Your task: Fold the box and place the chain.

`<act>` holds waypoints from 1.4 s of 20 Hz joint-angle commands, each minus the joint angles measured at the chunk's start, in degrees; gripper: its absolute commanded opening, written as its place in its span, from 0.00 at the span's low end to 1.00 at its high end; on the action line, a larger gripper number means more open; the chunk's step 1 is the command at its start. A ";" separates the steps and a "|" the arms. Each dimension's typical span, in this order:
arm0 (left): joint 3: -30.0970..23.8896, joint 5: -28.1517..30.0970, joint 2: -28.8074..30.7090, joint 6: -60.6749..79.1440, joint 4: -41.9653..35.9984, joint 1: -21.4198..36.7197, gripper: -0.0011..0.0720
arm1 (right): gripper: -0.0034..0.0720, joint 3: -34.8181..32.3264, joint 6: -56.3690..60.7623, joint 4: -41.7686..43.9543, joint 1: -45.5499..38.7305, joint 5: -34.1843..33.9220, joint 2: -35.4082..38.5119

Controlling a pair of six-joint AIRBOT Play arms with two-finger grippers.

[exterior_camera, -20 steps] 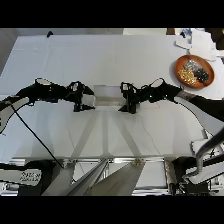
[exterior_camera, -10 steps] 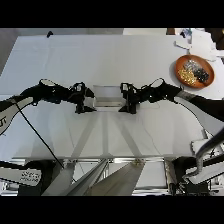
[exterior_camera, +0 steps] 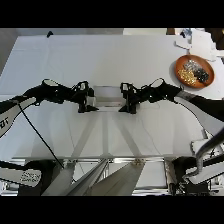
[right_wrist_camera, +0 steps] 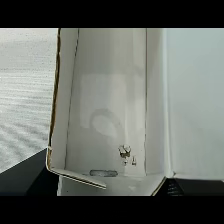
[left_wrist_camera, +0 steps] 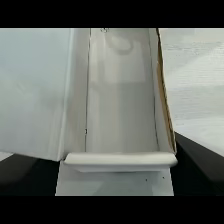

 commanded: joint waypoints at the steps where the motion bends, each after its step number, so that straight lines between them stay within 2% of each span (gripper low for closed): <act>1: 0.07 0.57 -0.02 -0.52 0.42 -0.44 0.87 | 0.53 0.02 -0.04 0.00 0.00 0.00 -0.02; 3: 0.07 0.55 -0.02 -0.50 0.42 -0.44 0.85 | 0.53 0.00 -0.04 0.00 0.00 0.00 -0.02; 5: 0.07 0.55 -0.02 -0.50 0.42 -0.44 0.69 | 0.53 0.00 -0.04 0.00 0.00 0.00 -0.02; 10: 0.07 0.52 -0.02 -0.48 0.42 -0.44 0.68 | 0.53 0.02 -0.04 0.00 0.00 0.00 -0.02; 12: 0.07 0.52 -0.02 -0.48 0.42 -0.46 0.56 | 0.53 0.00 -0.04 0.00 0.00 0.00 -0.02; 28: 0.07 0.28 -0.02 -0.46 0.42 -0.44 0.55 | 0.53 0.00 -0.04 0.00 0.00 0.00 -0.02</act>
